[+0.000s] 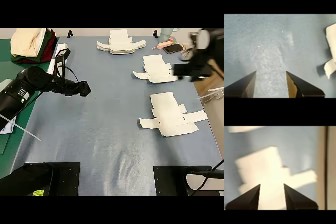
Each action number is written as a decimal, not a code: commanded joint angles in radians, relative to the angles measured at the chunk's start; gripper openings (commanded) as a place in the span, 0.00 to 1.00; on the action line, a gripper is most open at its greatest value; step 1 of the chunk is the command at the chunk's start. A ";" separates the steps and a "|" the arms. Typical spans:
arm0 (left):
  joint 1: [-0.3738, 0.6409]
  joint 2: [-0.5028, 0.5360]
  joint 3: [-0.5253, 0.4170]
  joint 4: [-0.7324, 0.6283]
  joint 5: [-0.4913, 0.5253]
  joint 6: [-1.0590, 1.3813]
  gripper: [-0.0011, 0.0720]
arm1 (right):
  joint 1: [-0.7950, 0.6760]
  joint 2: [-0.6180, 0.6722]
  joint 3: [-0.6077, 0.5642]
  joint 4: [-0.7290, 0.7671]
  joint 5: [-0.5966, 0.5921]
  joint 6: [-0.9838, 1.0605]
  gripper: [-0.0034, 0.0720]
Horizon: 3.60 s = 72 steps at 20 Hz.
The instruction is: Fold the box.
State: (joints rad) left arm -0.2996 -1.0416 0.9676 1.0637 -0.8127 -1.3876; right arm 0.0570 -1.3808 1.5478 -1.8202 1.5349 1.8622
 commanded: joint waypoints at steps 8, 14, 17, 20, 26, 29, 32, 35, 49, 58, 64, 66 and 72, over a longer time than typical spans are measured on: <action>0.000 0.001 0.000 -0.160 -0.114 -0.019 0.82 | -0.777 -0.275 -0.059 0.549 0.062 -0.532 0.66; 0.000 0.001 0.000 -0.174 -0.099 -0.019 0.82 | -0.872 -0.408 -0.053 0.688 0.058 -0.678 0.65; 0.001 0.001 0.000 -0.174 -0.093 -0.019 0.82 | -0.874 -0.452 -0.053 0.698 0.070 -0.710 0.63; 0.001 0.001 0.000 -0.174 -0.089 -0.019 0.82 | -0.874 -0.475 -0.053 0.779 0.132 -0.748 0.61; 0.001 0.001 0.000 -0.174 -0.089 -0.019 0.82 | -0.845 -0.469 -0.082 1.126 0.294 -0.783 0.05; 0.001 0.001 0.000 -0.174 -0.089 -0.018 0.82 | -0.756 -0.416 -0.177 1.155 0.276 -0.791 0.05; 0.008 0.001 0.000 -0.174 -0.097 -0.018 0.82 | -0.638 -0.288 -0.357 1.169 0.121 -0.787 0.05; 0.035 0.001 0.000 -0.171 -0.153 -0.015 0.82 | -0.494 -0.071 -0.587 1.172 -0.111 -0.761 0.05; 0.101 0.001 0.000 -0.164 -0.352 0.068 0.82 | -0.200 0.439 -1.084 1.051 -0.420 -0.465 0.50; 0.101 0.001 0.000 -0.166 -0.374 0.067 0.82 | -0.198 0.245 -1.083 1.223 -0.297 -0.736 0.42; 0.101 0.001 0.000 -0.170 -0.376 0.068 0.82 | -0.172 0.187 -1.080 1.234 -0.280 -0.872 0.05; 0.102 0.001 0.000 -0.166 -0.384 0.068 0.82 | -0.164 0.198 -1.083 1.231 -0.270 -0.969 0.05; 0.136 -0.064 -0.001 -0.144 -0.453 0.038 0.82 | 0.099 0.489 -1.193 1.172 -0.505 -0.997 0.05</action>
State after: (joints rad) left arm -0.1757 -1.0710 0.9672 0.9134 -1.2304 -1.3415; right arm 0.0505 -1.0092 0.3904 -0.6121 1.1664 0.8722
